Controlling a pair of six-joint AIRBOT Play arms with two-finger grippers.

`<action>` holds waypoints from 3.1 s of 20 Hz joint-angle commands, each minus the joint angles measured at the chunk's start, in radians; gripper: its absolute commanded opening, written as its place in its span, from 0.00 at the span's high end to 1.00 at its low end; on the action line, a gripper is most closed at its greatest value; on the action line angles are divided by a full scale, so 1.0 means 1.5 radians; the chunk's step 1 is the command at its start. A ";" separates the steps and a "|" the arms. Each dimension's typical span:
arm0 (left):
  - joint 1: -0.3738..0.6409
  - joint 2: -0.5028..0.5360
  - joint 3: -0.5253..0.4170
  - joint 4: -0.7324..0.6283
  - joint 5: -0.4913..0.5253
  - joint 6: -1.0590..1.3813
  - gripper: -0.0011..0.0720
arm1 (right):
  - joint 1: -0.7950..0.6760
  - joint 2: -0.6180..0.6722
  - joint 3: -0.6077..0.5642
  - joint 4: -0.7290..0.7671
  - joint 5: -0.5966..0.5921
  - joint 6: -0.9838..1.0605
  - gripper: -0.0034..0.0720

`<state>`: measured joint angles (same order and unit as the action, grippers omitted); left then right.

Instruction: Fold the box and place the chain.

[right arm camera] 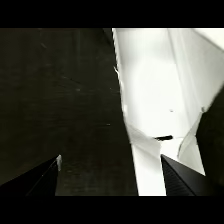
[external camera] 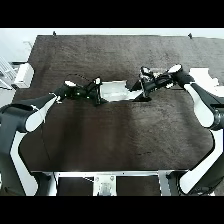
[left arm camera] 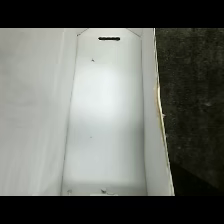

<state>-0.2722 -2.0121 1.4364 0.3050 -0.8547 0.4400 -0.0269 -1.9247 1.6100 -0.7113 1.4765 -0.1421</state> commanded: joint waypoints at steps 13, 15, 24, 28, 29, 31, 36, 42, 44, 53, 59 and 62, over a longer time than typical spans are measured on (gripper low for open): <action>-0.001 0.000 -0.001 0.007 -0.031 -0.003 0.34 | 0.081 0.038 0.001 0.108 -0.067 0.068 0.94; -0.001 0.000 -0.001 0.008 -0.031 -0.004 0.34 | 0.084 0.037 0.001 0.126 -0.141 0.068 0.94; -0.001 0.000 -0.001 0.021 -0.032 -0.015 0.34 | 0.082 0.007 0.002 0.147 -0.281 0.092 0.94; -0.001 0.000 -0.001 0.021 -0.031 -0.014 0.34 | 0.084 -0.021 0.002 0.106 -0.281 0.119 0.94; -0.001 0.000 -0.001 0.021 -0.031 -0.014 0.34 | 0.084 -0.025 0.002 0.093 -0.281 0.130 0.94; -0.001 0.000 -0.001 0.021 -0.031 -0.014 0.34 | 0.084 -0.031 0.002 0.065 -0.275 0.148 0.94; -0.001 0.000 0.000 0.020 -0.031 -0.014 0.34 | 0.083 -0.032 0.002 0.060 -0.238 0.147 0.94; -0.001 0.000 -0.001 0.020 -0.031 -0.014 0.34 | 0.082 -0.014 0.023 0.060 -0.240 0.139 0.94; -0.001 0.000 0.000 0.020 -0.031 -0.014 0.34 | 0.080 0.021 0.024 0.060 -0.243 0.134 0.94; -0.001 0.000 -0.001 0.020 -0.031 -0.014 0.34 | 0.049 0.187 -0.087 -0.090 -0.240 0.116 0.40; -0.001 0.000 0.000 0.020 -0.031 -0.014 0.34 | 0.050 0.144 -0.117 -0.119 -0.241 0.016 0.15; -0.001 0.000 -0.001 0.020 -0.031 -0.014 0.34 | 0.052 0.120 -0.117 -0.100 -0.241 -0.013 0.20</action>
<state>-0.2745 -2.0125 1.4361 0.3355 -0.9009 0.4191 0.0486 -1.7164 1.4410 -0.8688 1.1137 -0.1085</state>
